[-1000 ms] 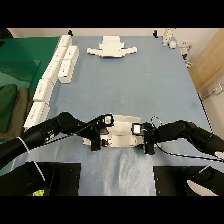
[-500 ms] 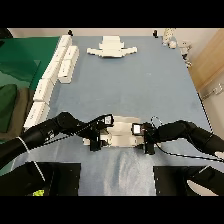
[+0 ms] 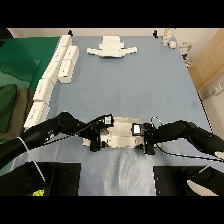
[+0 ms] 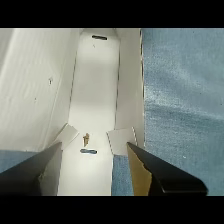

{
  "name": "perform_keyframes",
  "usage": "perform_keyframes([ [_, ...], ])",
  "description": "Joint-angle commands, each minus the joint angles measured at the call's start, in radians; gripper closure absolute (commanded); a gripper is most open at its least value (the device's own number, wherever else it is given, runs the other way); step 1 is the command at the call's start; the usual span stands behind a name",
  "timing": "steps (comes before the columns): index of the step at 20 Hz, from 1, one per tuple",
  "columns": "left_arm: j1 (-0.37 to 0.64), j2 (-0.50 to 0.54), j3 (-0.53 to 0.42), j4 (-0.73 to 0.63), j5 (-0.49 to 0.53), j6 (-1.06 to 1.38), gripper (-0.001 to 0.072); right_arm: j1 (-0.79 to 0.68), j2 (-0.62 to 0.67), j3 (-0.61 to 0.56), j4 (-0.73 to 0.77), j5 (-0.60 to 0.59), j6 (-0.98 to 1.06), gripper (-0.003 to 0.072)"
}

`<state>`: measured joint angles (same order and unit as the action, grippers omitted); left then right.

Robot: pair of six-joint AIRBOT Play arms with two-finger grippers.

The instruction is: Fold the box.

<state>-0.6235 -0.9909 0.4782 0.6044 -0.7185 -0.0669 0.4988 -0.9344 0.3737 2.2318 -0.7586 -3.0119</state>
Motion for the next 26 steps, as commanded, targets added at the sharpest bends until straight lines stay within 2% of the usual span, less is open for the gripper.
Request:
perform_keyframes([
  [1, 0.0, -0.001, 0.0, 0.0, 0.002, -0.011, 0.0067, 0.001, 0.001, 0.001, 0.0, 0.002, 0.0, 0.0152],
  [2, 0.0, -0.001, 0.0, 0.001, 0.002, -0.024, 0.0115, 0.001, 0.001, 0.001, 0.0, 0.002, 0.0, 0.0152],
  [3, 0.0, 0.0, 0.0, 0.001, 0.001, -0.038, 0.0322, 0.001, 0.001, 0.001, 0.0, 0.002, 0.001, 0.0153],
  [5, 0.0, 0.002, 0.0, 0.002, 0.001, -0.038, 0.0689, 0.001, 0.001, 0.001, 0.0, 0.002, 0.0, 0.0152],
  [8, 0.002, 0.019, 0.005, 0.065, 0.002, -0.182, 0.0695, 0.001, 0.001, 0.001, 0.0, 0.002, 0.0, 0.0152],
  [10, 0.002, 0.054, 0.016, 0.215, -0.016, -0.385, 0.0695, 0.001, 0.001, 0.001, 0.0, 0.002, 0.0, 0.0152],
  [13, 0.033, 0.142, 0.043, 0.431, -0.137, -0.719, 0.0695, 0.001, 0.001, 0.001, 0.0, 0.002, 0.0, 0.0152],
  [15, 0.09, 0.214, 0.047, 0.482, -0.206, -0.897, 0.0695, 0.001, 0.001, 0.001, 0.0, 0.002, 0.0, 0.0153],
  [18, 0.248, 0.282, 0.047, 0.556, -0.275, -1.236, 0.0696, 0.001, 0.001, 0.001, 0.0, 0.002, 0.0, 0.0152],
  [20, 0.399, 0.266, 0.046, 0.531, -0.369, -1.313, 0.0696, 0.001, 0.001, 0.001, 0.0, 0.002, 0.0, 0.0152],
  [23, 0.599, 0.192, 0.026, 0.38, -0.47, -1.221, 0.0696, 0.001, 0.001, 0.001, 0.0, 0.002, 0.0, 0.0153],
  [24, 0.637, 0.172, 0.012, 0.328, -0.469, -1.194, 0.0696, 0.001, 0.001, 0.001, 0.0, 0.002, 0.0, 0.0153],
  [26, 0.654, 0.145, -0.024, 0.271, -0.443, -1.178, 0.0697, 0.001, 0.001, 0.001, 0.0, 0.002, 0.0, 0.0153],
])
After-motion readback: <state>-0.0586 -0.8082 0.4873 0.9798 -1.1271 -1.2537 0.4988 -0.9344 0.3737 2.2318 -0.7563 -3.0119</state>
